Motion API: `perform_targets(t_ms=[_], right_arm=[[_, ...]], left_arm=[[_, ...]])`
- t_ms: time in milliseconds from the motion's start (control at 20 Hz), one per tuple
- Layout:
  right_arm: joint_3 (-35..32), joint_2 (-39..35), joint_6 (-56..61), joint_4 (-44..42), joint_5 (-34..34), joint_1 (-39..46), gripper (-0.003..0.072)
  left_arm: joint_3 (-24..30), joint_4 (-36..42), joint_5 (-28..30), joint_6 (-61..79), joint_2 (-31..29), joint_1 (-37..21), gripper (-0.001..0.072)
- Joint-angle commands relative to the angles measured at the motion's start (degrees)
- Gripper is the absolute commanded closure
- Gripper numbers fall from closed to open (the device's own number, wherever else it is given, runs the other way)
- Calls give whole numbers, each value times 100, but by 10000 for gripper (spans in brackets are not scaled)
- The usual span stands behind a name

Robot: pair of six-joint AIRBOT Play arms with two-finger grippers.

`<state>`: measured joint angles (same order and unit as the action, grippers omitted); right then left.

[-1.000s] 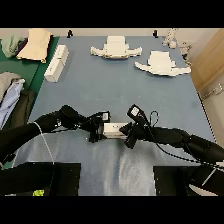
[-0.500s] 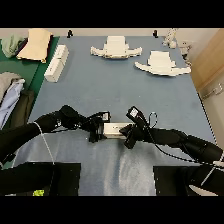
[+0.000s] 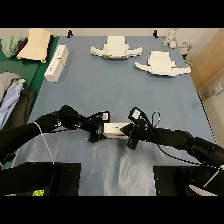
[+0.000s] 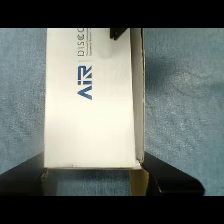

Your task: Fold the box.

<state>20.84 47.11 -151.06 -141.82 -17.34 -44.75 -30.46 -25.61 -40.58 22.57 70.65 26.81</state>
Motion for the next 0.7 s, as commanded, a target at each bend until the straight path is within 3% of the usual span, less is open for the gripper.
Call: perform_targets(t_ms=[0, 150, 300, 400, 650], right_arm=[[4, -157, -935, 87, -55, -2, 674], [7, -160, -2011, 632, -140, -66, 645], [160, -160, -2013, 2028, -114, -258, 664], [310, -160, -1340, 2704, -267, -352, 681], [1108, -133, 2212, 5390, -1899, -514, 682]], left_arm=[[-2, -4, 7, 11, 0, -2, 215], [-2, -7, 7, 11, 0, -2, 215], [-2, -4, 7, 11, 0, -2, 215], [-2, -4, 7, 11, 0, -2, 215], [-2, -7, 7, 11, 0, -2, 215]])
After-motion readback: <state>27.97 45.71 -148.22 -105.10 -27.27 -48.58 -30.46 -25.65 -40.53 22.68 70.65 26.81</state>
